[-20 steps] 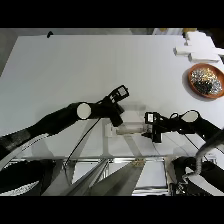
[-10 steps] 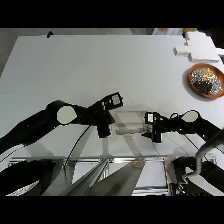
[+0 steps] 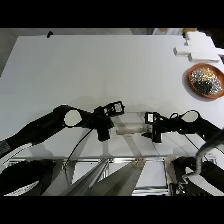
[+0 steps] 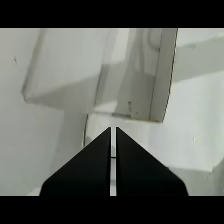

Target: Fold the box and place the chain.

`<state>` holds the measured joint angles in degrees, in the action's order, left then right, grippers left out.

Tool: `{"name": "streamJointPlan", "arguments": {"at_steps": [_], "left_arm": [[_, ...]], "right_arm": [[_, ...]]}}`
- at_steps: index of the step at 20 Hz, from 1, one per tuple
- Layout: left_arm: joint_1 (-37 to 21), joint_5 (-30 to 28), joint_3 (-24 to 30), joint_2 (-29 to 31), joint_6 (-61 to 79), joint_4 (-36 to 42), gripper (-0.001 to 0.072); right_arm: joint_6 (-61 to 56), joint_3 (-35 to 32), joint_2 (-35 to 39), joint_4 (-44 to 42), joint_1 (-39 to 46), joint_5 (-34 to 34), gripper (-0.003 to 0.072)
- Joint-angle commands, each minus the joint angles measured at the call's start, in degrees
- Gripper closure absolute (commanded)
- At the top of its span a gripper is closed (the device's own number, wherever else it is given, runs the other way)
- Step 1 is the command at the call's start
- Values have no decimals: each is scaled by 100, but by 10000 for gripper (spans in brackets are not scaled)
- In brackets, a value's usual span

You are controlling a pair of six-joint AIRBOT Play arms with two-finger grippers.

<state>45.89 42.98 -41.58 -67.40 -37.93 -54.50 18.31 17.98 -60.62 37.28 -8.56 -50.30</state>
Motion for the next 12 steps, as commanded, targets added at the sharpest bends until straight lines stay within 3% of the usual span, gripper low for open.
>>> {"name": "streamJointPlan", "arguments": {"at_steps": [1, 5, 7, 10, 12], "left_arm": [[-184, 332, 254, -26, 44, -177, 668], [-409, 310, 385, -26, 225, -197, 620], [-448, 273, 385, -31, 807, -197, 545], [-459, 114, 498, -35, 1504, -168, 361], [-457, -142, 669, -33, 1884, -63, 359]], "right_arm": [[-2, 0, 4, 0, 0, -2, 286], [-2, 0, 4, 0, 0, -2, 286], [-2, 0, 4, 0, 0, 0, 286], [-2, 0, 4, 0, 0, -2, 286], [-2, 0, 4, 0, 0, -2, 286]]}}
